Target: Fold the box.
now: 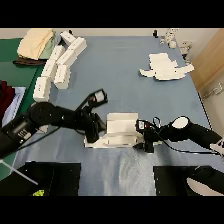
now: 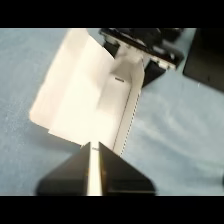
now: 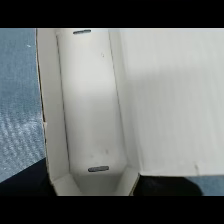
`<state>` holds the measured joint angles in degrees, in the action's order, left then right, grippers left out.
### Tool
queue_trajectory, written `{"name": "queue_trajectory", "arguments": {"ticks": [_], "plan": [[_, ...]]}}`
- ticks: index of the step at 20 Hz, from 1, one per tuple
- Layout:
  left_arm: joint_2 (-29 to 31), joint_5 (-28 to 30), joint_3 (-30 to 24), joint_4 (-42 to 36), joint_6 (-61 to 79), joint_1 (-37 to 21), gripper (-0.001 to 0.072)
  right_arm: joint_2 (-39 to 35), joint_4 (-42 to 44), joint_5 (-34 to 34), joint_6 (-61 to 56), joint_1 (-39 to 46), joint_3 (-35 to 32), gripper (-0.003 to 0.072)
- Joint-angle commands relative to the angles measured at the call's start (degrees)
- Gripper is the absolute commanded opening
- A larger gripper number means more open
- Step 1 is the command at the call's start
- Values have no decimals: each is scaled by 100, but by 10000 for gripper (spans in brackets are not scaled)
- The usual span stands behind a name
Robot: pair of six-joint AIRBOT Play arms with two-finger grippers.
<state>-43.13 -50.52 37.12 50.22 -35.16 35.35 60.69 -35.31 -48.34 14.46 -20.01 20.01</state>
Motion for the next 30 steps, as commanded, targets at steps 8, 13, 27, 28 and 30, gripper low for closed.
{"name": "queue_trajectory", "arguments": {"ticks": [8,13,27,28,30], "plan": [[227,942,-1628,-914,3281,-247,704,-4,4,0,-4,2,4,508],[-328,1165,-1628,-1060,3285,-256,702,-4,4,0,-4,2,4,508],[-1156,1561,-1526,-2223,4057,-24,62,-4,7,0,-4,2,4,508],[-1213,1604,-1491,-2306,4057,35,62,-4,4,-2,-4,2,4,508],[-1305,1740,-1460,-2479,4059,120,62,-4,4,0,-4,2,4,508]]}}
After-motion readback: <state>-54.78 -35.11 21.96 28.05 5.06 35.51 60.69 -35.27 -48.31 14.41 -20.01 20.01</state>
